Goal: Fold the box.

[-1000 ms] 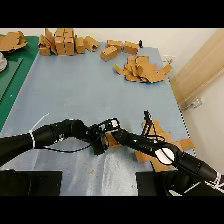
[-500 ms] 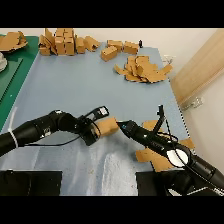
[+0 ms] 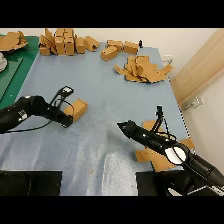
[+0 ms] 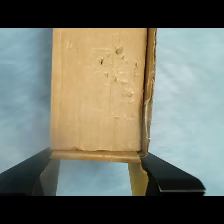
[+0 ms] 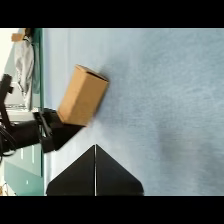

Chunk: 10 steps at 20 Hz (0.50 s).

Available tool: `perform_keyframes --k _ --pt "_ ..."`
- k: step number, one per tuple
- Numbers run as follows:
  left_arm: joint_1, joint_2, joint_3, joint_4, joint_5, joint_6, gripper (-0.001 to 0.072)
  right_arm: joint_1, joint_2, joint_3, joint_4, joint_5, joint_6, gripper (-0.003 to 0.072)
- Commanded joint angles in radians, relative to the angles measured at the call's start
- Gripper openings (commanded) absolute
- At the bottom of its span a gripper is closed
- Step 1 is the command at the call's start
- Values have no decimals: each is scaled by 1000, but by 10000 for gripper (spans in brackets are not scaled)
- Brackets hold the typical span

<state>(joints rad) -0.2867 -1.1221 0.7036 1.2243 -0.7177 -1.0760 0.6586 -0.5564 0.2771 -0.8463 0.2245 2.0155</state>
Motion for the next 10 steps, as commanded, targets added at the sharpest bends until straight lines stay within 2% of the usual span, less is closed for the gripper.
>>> perform_keyframes --k 1,5,6,8,10 --pt "186 1 22 48 9 -22 334 0 -28 8 0 19 0 0" --pt "397 -7 96 55 82 -19 335 0 -30 18 0 18 0 0" --pt "422 -18 125 55 82 -7 335 0 -30 18 0 18 0 0" --pt "445 -54 192 56 85 21 421 0 -30 18 0 18 0 0" --pt "446 -115 263 55 99 21 422 0 -30 19 0 18 0 0"
